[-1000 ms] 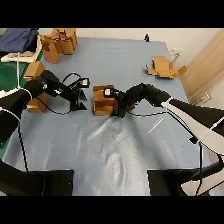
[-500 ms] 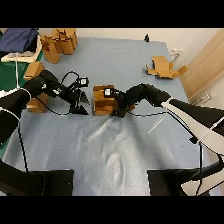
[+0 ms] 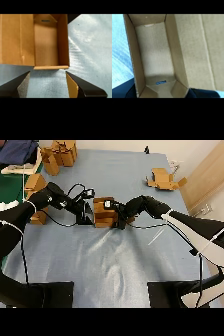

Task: Fold the box.

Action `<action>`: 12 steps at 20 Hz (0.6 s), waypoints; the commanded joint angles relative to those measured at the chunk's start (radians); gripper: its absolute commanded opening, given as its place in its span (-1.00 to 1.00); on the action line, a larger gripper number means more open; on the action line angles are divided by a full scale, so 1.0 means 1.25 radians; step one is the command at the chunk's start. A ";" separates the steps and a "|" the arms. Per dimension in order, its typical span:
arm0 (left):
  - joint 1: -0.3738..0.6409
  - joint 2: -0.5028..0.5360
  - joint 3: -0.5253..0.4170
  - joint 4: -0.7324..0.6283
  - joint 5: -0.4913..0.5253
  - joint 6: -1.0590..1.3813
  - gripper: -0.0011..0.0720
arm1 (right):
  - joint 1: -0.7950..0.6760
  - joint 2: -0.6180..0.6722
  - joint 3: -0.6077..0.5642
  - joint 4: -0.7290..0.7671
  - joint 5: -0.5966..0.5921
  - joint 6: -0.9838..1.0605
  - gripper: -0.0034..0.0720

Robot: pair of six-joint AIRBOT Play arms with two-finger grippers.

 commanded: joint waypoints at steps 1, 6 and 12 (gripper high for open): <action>-0.005 0.000 0.000 -0.010 0.020 -0.011 0.93 | 0.000 -0.001 0.000 0.000 -0.001 0.000 0.98; -0.019 -0.001 -0.005 -0.010 0.015 -0.011 0.93 | 0.000 -0.001 0.000 0.000 -0.001 0.000 0.98; -0.022 -0.001 -0.005 -0.003 0.017 -0.012 0.93 | 0.000 -0.001 0.000 0.000 -0.004 0.000 0.97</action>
